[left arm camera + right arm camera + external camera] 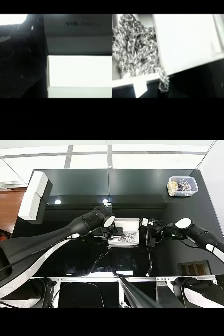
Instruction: Fold the box and place the chain.
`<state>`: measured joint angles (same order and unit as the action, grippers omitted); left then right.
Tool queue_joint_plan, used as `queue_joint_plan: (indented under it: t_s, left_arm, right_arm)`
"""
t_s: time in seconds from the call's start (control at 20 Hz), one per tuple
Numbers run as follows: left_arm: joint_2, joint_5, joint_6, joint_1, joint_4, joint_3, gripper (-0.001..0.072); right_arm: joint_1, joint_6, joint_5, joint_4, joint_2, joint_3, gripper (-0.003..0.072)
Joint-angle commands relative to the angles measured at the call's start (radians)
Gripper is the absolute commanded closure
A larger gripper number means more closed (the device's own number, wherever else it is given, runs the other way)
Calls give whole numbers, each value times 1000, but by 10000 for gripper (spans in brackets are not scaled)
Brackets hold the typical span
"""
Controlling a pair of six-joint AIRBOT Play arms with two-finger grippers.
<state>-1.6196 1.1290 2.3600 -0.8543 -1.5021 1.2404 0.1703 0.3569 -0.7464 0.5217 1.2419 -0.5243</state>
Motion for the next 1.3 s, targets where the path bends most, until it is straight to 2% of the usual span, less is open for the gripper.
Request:
queue_joint_plan:
  t_s: [0.0, 0.15, 0.35, 0.6, 0.75, 0.95, 1.1, 1.25]
  left_arm:
    - [0, 4, 0, 0, 0, 0, 682]
    - [0, 6, 0, 0, 0, 0, 682]
    - [0, 5, 0, 0, 0, 0, 682]
    - [0, 5, 0, 0, 0, 0, 682]
    - [0, 5, 0, 0, 0, 0, 682]
    - [0, 5, 0, 0, 0, 0, 682]
    - [0, 4, 0, 0, 0, 0, 682]
    - [0, 3, 0, 0, 0, 0, 682]
  right_arm:
    - [4, -21, 2, 14, 0, 0, 676]
    - [1, -138, 23, 66, -35, 0, 676]
    - [-54, -414, -3, 243, -173, 0, 676]
    - [-132, -643, -238, 253, -362, -13, 676]
    - [-132, -729, -334, 151, -416, -13, 676]
    - [-132, -793, -402, -132, -419, -13, 676]
    - [-121, -797, -386, -264, -418, -12, 676]
    - [-76, -843, -339, -259, -416, -11, 675]
